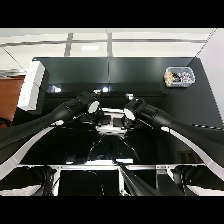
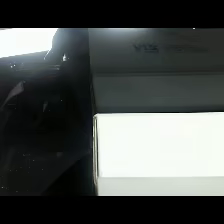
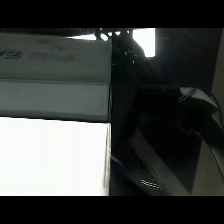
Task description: Fold the box and place the chain.
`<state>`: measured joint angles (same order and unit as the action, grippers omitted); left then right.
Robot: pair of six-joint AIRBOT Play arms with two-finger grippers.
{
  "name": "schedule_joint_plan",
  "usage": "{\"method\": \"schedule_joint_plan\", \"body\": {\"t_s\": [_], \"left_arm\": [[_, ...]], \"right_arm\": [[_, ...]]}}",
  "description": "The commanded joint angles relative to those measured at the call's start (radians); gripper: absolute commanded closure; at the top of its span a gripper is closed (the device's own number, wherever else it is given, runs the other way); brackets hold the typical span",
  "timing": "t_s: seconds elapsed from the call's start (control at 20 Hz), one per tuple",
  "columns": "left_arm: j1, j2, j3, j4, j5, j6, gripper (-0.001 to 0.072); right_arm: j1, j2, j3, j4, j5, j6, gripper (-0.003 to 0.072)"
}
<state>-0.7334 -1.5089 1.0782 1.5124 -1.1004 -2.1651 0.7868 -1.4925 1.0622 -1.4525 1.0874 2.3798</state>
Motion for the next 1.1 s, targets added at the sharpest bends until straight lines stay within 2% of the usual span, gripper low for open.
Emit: {"method": "schedule_joint_plan", "body": {"t_s": [0.0,0.15,0.4,0.55,0.65,0.75,0.85,0.9,0.95,1.0,1.05], "left_arm": [[0.000,-0.001,0.000,-0.003,0.000,-0.001,0.0681],[0.000,-0.001,0.000,-0.003,0.000,-0.001,0.0682],[0.000,-0.001,0.000,-0.003,0.000,-0.001,0.0681],[0.000,-0.001,0.000,-0.003,-0.001,-0.001,0.0681],[0.000,-0.001,0.000,-0.003,0.000,-0.001,0.0681],[0.000,-0.001,0.000,-0.003,0.000,-0.001,0.0682],[0.000,-0.001,0.000,-0.003,0.000,-0.001,0.0681],[0.000,-0.001,0.000,-0.003,0.000,-0.001,0.0681],[0.000,-0.001,0.000,-0.003,0.000,-0.001,0.0681],[0.000,-0.001,0.000,-0.003,0.000,-0.001,0.0682],[0.000,-0.001,0.000,-0.003,0.000,-0.001,0.0681]], "right_arm": [[-0.004,0.007,0.003,-0.008,0.002,-0.002,0.0336],[-0.005,0.047,0.029,-0.003,0.043,-0.045,0.0338],[-0.036,0.135,0.144,-0.003,0.198,-0.160,0.0338],[-0.085,0.210,0.184,-0.039,0.223,-0.232,0.0338],[-0.138,0.259,0.187,-0.166,0.219,-0.259,0.0338],[-0.198,0.265,0.185,-0.376,0.219,-0.263,0.0339],[-0.280,0.259,0.154,-0.554,0.120,-0.264,0.0339],[-0.338,0.251,0.132,-0.583,0.031,-0.264,0.0339],[-0.412,0.233,0.110,-0.579,-0.076,-0.264,0.0282],[-0.491,0.198,0.101,-0.549,-0.163,-0.264,0.0032],[-0.560,0.153,0.103,-0.491,-0.244,-0.271,0.0011]]}}
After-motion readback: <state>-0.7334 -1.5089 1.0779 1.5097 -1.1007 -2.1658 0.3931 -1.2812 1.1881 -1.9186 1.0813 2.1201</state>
